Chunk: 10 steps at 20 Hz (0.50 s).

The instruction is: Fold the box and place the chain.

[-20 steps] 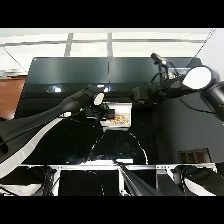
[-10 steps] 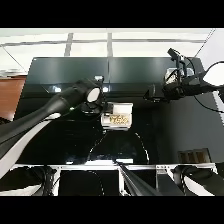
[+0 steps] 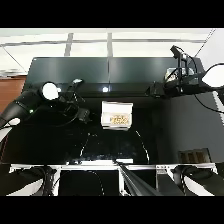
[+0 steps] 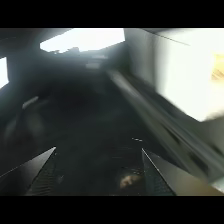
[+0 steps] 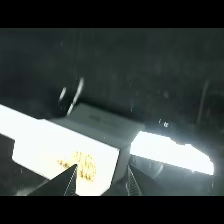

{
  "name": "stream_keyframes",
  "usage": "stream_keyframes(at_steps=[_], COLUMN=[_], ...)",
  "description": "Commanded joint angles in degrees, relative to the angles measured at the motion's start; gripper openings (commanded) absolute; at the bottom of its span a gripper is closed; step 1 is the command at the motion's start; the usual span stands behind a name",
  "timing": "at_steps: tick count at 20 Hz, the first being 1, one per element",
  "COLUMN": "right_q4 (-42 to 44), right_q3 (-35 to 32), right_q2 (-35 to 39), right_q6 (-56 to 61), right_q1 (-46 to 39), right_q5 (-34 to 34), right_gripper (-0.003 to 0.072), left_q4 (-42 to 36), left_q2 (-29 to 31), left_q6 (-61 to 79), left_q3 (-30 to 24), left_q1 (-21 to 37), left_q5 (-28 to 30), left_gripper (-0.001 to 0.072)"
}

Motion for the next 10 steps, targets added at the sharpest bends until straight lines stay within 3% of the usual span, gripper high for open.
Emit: stream_keyframes(at_steps=[1, 7, 10], right_q4=[-1.64, -4.76, -4.76], right_q3=[-0.22, -0.22, -0.22], right_q2=[0.00, -0.09, -0.09], right_q6=[-0.04, 0.02, 0.02], right_q1=[-0.02, 0.00, 0.02], right_q5=[-3.54, -3.80, -4.66], right_gripper=[0.0381, 0.0381, 0.0381], left_q4=[-22.77, -21.07, -22.86], left_q2=[-1.90, -6.69, -8.48], left_q6=[59.41, 85.24, 87.76], left_q3=[-7.78, -8.20, -7.23], left_q1=[3.48, 2.03, 2.16], left_q5=[3.72, 12.44, 13.53], left_gripper=[0.0712, 0.0712, 0.0712])
